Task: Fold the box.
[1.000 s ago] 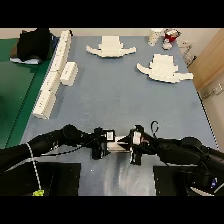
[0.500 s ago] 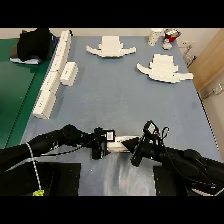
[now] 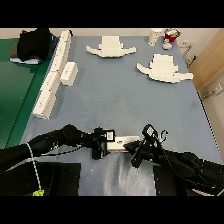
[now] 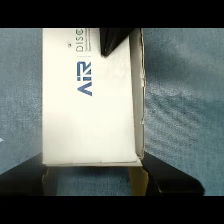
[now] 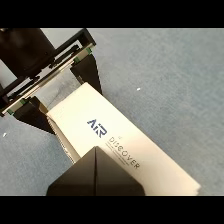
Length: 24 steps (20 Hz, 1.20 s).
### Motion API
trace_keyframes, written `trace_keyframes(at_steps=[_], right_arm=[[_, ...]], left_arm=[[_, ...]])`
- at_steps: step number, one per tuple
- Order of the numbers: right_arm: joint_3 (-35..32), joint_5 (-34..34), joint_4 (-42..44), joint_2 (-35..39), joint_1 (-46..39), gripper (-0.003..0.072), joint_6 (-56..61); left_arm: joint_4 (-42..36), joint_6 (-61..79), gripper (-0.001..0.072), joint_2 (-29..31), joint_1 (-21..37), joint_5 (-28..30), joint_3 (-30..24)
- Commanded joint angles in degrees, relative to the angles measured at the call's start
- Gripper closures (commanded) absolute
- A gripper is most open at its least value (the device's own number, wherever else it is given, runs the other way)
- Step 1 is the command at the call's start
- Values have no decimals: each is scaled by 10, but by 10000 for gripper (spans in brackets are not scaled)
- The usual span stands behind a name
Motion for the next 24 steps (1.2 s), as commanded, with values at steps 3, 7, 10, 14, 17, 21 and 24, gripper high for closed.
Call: trace_keyframes(at_steps=[3, 7, 10, 14, 17, 21, 24], right_arm=[[-5, -9, 0, -14, 0, 683, 6], [-4, -9, -1, -15, 0, 683, 10], [-4, -9, -1, -14, 0, 682, 10], [7, -9, -22, 7, 0, 683, 10], [24, -10, -54, 31, 0, 682, 9], [41, -10, -101, 43, -2, 682, 10], [53, -17, -126, 43, -9, 683, 10]], left_arm=[[0, 1, 299, 0, 0, 0, 0], [0, 1, 299, 0, 0, 0, 0], [0, 1, 299, 0, 0, 0, 0], [0, 1, 299, 0, 0, 0, 0], [0, 1, 299, 0, 0, 0, 0], [0, 1, 299, 0, 0, 0, 0], [0, 1, 299, 0, 0, 0, 0]])
